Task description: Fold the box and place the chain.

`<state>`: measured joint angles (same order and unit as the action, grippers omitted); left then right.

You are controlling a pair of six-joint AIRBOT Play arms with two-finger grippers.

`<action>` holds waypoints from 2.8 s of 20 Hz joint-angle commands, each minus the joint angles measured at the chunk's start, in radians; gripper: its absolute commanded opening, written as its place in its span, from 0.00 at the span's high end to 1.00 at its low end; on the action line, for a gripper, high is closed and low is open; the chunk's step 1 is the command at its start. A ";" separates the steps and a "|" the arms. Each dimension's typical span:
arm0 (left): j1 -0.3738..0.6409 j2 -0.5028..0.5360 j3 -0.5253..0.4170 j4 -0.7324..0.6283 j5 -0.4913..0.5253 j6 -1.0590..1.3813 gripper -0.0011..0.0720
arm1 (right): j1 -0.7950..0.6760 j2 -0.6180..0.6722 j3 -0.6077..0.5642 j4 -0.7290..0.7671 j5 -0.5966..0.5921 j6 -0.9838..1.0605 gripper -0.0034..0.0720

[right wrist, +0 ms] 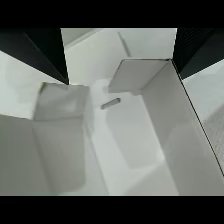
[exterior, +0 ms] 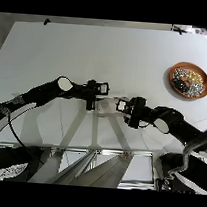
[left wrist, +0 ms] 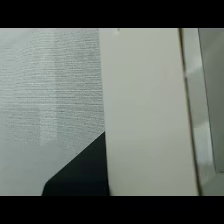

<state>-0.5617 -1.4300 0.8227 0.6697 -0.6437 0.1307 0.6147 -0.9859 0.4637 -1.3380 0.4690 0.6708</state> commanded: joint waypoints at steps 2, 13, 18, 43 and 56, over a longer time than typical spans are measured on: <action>-0.001 0.001 0.000 0.000 0.000 0.000 0.97 | -0.058 0.007 0.029 0.228 0.009 -0.295 0.07; -0.001 0.001 0.000 0.000 0.000 0.000 0.97 | -0.174 -0.030 0.037 0.551 0.073 -0.656 0.03; -0.001 0.001 0.000 0.000 0.000 0.000 0.97 | -0.230 -0.082 0.037 0.591 0.067 -0.725 0.03; -0.001 0.001 0.000 0.000 0.000 0.000 0.97 | -0.371 -0.318 0.169 0.870 0.296 -1.069 0.04; -0.001 0.001 0.000 0.000 0.000 0.000 0.97 | -0.333 -0.412 0.169 0.826 0.378 -1.066 0.06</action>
<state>-0.5621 -1.4296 0.8227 0.6704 -0.6476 0.1337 0.2699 -1.3819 0.6319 -0.5129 0.8379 -0.3931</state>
